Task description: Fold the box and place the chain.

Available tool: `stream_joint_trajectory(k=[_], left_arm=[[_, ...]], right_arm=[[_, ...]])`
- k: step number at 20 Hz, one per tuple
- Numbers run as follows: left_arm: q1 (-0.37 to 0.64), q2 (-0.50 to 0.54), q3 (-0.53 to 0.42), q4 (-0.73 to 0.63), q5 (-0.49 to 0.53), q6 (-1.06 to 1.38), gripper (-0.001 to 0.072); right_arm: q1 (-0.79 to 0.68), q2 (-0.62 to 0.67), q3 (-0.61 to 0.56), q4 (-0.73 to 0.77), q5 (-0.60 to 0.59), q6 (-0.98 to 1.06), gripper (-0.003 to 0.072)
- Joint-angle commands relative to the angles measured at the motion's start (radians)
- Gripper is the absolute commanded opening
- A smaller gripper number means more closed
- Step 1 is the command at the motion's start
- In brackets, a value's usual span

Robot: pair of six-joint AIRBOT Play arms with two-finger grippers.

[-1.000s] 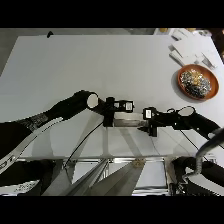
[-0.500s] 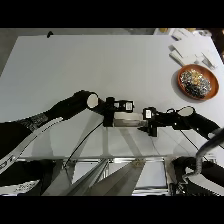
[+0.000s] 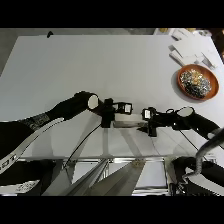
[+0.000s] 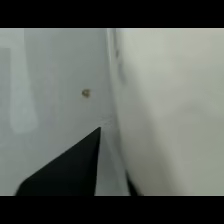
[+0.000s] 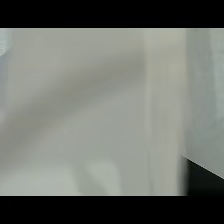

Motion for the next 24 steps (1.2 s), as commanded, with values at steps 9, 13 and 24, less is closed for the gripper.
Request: stream_joint_trajectory(k=[9,13,24], left_arm=[[0.001,0.225,0.001,0.296,-0.249,-0.215,0.0404],[-0.022,0.316,0.001,0.269,-0.357,-0.285,0.0002],[-0.126,0.190,0.000,-0.007,0.202,-0.438,0.0001]], right_arm=[[0.000,0.000,0.000,0.000,0.002,0.002,0.0337],[0.000,0.000,0.000,0.000,0.002,0.002,0.0337],[0.000,0.000,0.000,0.000,0.002,0.002,0.0337]])
